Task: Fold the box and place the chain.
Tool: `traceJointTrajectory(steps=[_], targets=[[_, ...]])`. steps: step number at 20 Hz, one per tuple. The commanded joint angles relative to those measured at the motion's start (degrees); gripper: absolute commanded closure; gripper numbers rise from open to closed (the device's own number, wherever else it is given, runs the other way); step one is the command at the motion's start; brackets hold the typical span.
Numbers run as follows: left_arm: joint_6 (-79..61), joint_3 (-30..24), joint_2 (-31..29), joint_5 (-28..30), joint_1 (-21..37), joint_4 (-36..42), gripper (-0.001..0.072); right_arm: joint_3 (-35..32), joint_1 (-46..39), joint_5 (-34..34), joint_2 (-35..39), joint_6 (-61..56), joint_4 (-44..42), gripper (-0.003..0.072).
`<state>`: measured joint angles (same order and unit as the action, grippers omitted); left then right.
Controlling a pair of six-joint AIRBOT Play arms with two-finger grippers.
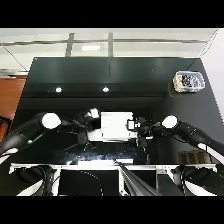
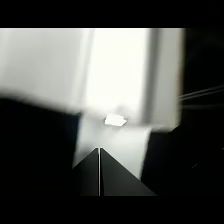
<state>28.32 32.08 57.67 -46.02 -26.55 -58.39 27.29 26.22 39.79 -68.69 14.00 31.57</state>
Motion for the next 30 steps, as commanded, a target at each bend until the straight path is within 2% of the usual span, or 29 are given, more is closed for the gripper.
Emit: traceJointTrajectory(steps=[1, 3, 5, 6, 8, 9, 11, 12, 15, 16, 20, 23, 25, 26, 28, 30], targets=[[30.08, 0.15, -7.43, -5.81, 12.2, -17.03, 0.0684, 0.0, 0.04, 0.02, -0.04, -0.02, 0.0, 0.0495], [37.64, -0.04, -8.07, -10.01, 20.35, -15.85, 0.0685, 0.0, 0.04, 0.0, -0.02, -0.04, 0.0, 0.0495], [54.36, -1.73, -7.06, -12.81, 27.71, -11.02, 0.0685, 0.0, 0.04, 0.0, -0.02, -0.02, 0.0, 0.0495], [57.18, -2.99, -5.68, -15.52, 30.82, -6.56, 0.0685, 0.0, 0.04, 0.0, -0.04, -0.02, 0.0, 0.0495], [49.92, -5.73, -1.14, -21.29, 34.32, 5.66, 0.0685, 0.0, 0.04, 0.0, -0.02, -0.04, 0.0, 0.0495], [45.09, -7.08, 1.31, -22.38, 34.49, 12.0, 0.0685, 0.0, 0.04, 0.0, -0.04, -0.02, 0.0, 0.0495], [38.38, -8.9, 6.23, -21.55, 32.35, 22.14, 0.0688, 0.0, 0.04, -0.02, -0.02, -0.02, 0.0, 0.0495], [38.29, -8.76, 8.0, -20.0, 29.79, 23.32, 0.0688, 0.0, 0.04, 0.0, -0.04, -0.02, 0.0, 0.0495], [39.69, -8.74, 11.32, -9.31, 19.43, 23.65, 0.0688, 0.0, 0.04, -0.02, -0.04, -0.02, 0.0, 0.0495], [39.58, -8.74, 12.46, -7.61, 17.29, 25.38, 0.0687, 0.0, 0.04, -0.02, -0.02, -0.02, 0.0, 0.0495], [34.12, -8.74, 15.65, -8.15, 13.68, 30.18, 0.0687, 0.0, 0.04, -0.02, -0.02, -0.02, 0.0, 0.0495], [26.93, -8.11, 15.58, -12.22, 14.29, 33.77, 0.0682, 0.0, 0.04, -0.02, -0.04, -0.02, 0.0, 0.0495], [26.95, -6.6, 15.21, -13.75, 14.34, 33.16, 0.0579, 0.0, 0.04, -0.02, -0.02, -0.02, 0.0, 0.0495], [26.95, -5.73, 14.69, -14.12, 14.36, 32.81, 0.0452, 0.0, 0.04, -0.02, -0.02, -0.02, 0.0, 0.0495], [27.89, -3.78, 13.18, -14.56, 14.4, 31.15, 0.0009, 0.0, 0.04, -0.02, -0.04, -0.02, 0.0, 0.0495], [29.2, -1.92, 11.56, -15.17, 14.34, 28.81, 0.0001, 0.0, 0.04, -0.02, -0.04, -0.02, 0.0, 0.0495]])
